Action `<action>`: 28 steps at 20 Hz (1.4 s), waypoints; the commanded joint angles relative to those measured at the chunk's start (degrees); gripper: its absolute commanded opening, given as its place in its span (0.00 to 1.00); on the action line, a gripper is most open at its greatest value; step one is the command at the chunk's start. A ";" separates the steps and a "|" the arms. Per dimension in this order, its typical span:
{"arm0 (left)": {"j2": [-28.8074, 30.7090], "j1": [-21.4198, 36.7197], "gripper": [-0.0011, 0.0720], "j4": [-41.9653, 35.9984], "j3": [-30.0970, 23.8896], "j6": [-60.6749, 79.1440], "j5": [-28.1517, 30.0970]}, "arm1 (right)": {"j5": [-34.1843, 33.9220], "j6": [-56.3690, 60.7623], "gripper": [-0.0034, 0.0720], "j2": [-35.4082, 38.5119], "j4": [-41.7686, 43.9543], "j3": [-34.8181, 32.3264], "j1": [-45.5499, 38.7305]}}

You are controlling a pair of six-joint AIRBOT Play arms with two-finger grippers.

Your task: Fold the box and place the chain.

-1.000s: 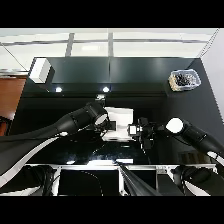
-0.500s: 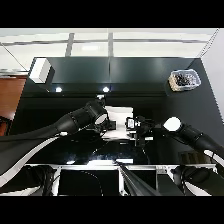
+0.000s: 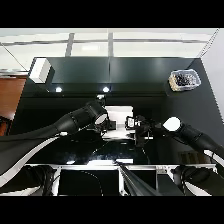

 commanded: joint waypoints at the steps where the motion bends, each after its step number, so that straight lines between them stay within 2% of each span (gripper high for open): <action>1: -0.02 -0.04 0.05 0.09 0.07 0.09 -0.11 | -0.37 0.00 0.54 0.00 0.07 0.07 0.02; 2: -0.04 -0.04 0.05 0.11 0.07 0.07 -0.11 | -0.39 -0.02 0.54 0.00 0.00 0.07 0.02; 3: -0.07 -0.04 0.05 0.11 0.07 0.07 -0.11 | -0.57 0.00 0.25 0.00 -0.22 0.07 0.02; 4: -0.07 -0.04 0.05 0.11 0.07 0.07 -0.09 | -1.01 -0.02 0.21 0.00 -0.22 0.07 0.00; 6: -0.07 -0.04 0.05 0.11 0.07 0.07 -0.09 | -1.66 0.00 0.21 0.15 -0.17 0.09 -0.26; 7: -0.07 -0.04 0.05 0.13 0.07 0.09 -0.09 | -1.42 0.28 0.06 0.48 -0.24 0.09 -0.74; 10: -0.07 -0.04 0.05 0.17 0.07 0.09 -0.09 | 3.89 8.90 0.06 3.69 -0.42 0.68 -5.20; 12: -0.07 -0.04 0.05 0.28 0.07 0.09 -0.07 | 10.80 16.35 0.06 7.26 -1.36 1.49 -10.34; 15: -0.07 -0.04 0.05 0.31 0.07 0.09 -0.09 | 20.96 32.74 0.06 12.81 -7.37 3.72 -20.59; 18: -0.07 -0.04 0.05 0.31 0.07 0.09 -0.09 | 23.37 51.95 0.06 14.49 -12.39 3.80 -33.86; 21: -0.07 -0.04 0.05 0.31 0.07 0.09 -0.09 | 22.86 76.19 0.06 13.29 -25.00 2.45 -44.39; 22: -0.07 -0.04 0.05 0.28 0.07 0.09 -0.09 | 24.70 81.29 0.06 12.04 -28.81 1.84 -46.34; 24: -0.07 -0.04 0.05 0.31 0.07 0.11 -0.11 | 28.11 82.27 0.06 9.33 -29.33 0.66 -47.41; 28: -0.07 -0.04 0.05 0.31 0.07 0.11 -0.11 | 30.99 77.77 0.06 2.69 -21.07 0.00 -47.34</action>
